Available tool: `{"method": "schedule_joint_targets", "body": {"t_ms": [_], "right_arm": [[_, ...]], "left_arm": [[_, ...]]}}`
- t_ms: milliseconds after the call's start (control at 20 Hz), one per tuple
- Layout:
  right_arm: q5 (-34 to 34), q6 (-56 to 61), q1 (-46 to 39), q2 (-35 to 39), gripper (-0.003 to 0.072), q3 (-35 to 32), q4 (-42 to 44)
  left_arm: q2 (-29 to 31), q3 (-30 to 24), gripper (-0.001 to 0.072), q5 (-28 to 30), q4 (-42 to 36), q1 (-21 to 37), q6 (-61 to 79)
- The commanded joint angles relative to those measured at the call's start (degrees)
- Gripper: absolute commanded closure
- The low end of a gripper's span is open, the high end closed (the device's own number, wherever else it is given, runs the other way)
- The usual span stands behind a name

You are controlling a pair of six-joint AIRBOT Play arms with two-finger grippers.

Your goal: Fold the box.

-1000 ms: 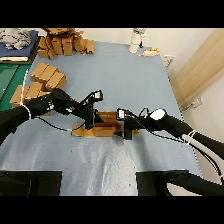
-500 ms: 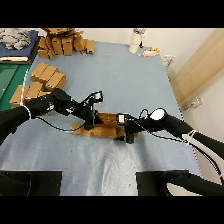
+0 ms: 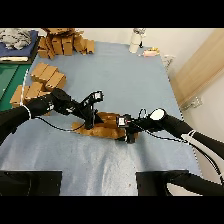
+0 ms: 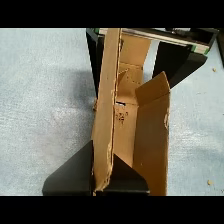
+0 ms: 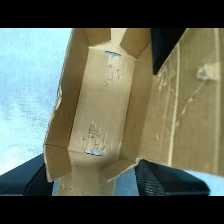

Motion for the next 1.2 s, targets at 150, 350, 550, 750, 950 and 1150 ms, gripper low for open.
{"method": "schedule_joint_targets", "body": {"t_ms": [150, 350, 550, 750, 950, 1150], "right_arm": [[-0.22, -0.2, -1.88, 0.0, -0.0034, 0.02, 1.14], [0.83, -0.02, -2.58, -0.11, -0.0034, -0.11, 1.51], [0.59, 0.04, -2.58, -1.53, -0.0034, -0.11, 2.03], [0.26, 0.02, -2.58, -1.9, -0.0034, -0.09, 4.22], [0.35, 0.0, -2.58, -2.14, -0.0034, -0.09, 6.71], [-0.04, -0.02, -2.58, -2.32, -0.0034, -0.09, 6.21]], "left_arm": [[0.0, 0.0, 0.0693, -0.11, 0.04, 0.04, 0.0], [0.0, 0.0, 0.0693, -0.11, 0.04, 0.07, 0.0], [0.0, 0.0, 0.0693, -0.11, 0.04, 0.07, 0.02], [0.0, 0.0, 0.0693, -0.11, 0.04, 0.07, 0.02], [0.0, 0.0, 0.0693, -0.11, 0.04, 0.04, 0.0], [0.0, 0.0, 0.0693, -0.11, 0.04, 0.04, 0.0]]}}
